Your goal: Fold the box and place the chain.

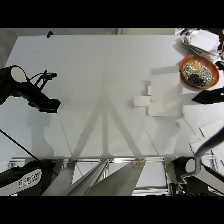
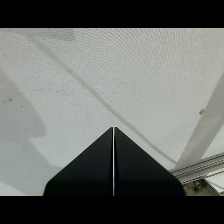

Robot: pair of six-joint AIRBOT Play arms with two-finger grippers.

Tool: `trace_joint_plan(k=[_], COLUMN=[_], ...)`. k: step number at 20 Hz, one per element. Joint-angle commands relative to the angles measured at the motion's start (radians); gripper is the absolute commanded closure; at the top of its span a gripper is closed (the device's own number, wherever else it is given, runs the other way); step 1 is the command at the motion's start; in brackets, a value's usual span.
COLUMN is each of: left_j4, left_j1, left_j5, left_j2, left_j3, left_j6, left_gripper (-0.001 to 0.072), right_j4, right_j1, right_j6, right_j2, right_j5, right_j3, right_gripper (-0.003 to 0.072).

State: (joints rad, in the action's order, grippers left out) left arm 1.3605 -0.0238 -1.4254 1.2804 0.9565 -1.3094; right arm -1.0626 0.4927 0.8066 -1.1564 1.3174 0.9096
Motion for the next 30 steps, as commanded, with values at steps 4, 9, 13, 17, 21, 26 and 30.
trace_joint_plan(k=[4,9,13,17,21,26,30], left_j4=[-0.007,-0.029,-0.079,-0.243,-0.501,-0.828,-0.900], left_j1=[-0.001,-0.001,-0.001,-0.001,-0.001,-0.014,-0.082], left_j5=[0.008,0.038,0.088,0.076,0.075,0.132,0.179], left_j2=[0.000,0.000,0.000,0.001,0.002,0.087,0.207], left_j3=[0.000,0.000,0.000,0.000,-0.054,-0.135,-0.135], left_j6=[0.000,0.001,0.095,0.276,0.548,0.689,0.710], left_gripper=[0.0701,0.0701,0.0701,0.0658,0.0494,0.0141,0.0100], right_j4=[0.183,0.188,0.180,0.129,0.083,0.102,0.101], right_j1=[-0.314,-0.591,-0.742,-0.754,-0.754,-0.755,-0.754], right_j6=[-0.056,0.033,0.072,0.131,0.185,0.192,0.191], right_j2=[0.057,0.057,0.057,0.057,0.057,0.057,0.057], right_j5=[-0.132,-0.298,-0.387,-0.387,-0.387,-0.379,-0.376], right_j3=[-0.243,-0.264,-0.264,-0.264,-0.264,-0.264,-0.264], right_gripper=[0.0664,0.0664,0.0664,0.0663,0.0663,0.0663,0.0663])
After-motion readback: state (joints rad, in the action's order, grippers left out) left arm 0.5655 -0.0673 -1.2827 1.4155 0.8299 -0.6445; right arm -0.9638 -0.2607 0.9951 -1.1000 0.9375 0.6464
